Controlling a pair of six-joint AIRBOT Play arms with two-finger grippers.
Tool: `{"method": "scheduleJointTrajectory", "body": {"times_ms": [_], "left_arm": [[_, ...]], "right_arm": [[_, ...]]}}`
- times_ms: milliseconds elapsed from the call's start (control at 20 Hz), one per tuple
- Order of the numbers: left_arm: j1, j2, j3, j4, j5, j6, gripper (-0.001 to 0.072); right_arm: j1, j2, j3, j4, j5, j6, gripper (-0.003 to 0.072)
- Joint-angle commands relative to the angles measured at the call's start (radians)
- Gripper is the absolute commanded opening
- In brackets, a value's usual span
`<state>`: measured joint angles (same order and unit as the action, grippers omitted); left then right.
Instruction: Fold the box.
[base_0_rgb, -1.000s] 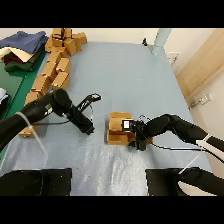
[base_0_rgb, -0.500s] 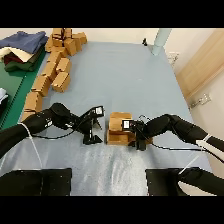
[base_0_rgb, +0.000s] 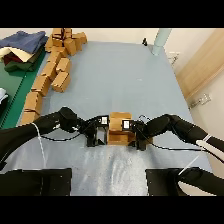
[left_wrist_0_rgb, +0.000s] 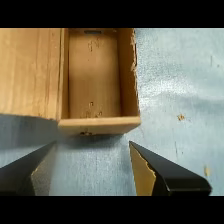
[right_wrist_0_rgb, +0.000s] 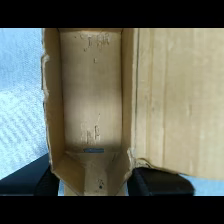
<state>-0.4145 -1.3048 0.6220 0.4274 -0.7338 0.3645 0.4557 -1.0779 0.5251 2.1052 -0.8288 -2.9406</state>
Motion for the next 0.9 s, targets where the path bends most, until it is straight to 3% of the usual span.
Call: {"method": "scheduleJointTrajectory", "body": {"times_ms": [0,850], "left_arm": [[-0.057,-0.005,0.0,-0.002,0.101,-0.064,0.0688],[-0.135,-0.007,0.0,-0.008,0.14,-0.077,0.0686]], "right_arm": [[0.0,0.0,0.0,0.0,0.0,0.0,0.0477],[0.0,0.0,0.0,0.0,0.0,0.0,0.0477]]}}
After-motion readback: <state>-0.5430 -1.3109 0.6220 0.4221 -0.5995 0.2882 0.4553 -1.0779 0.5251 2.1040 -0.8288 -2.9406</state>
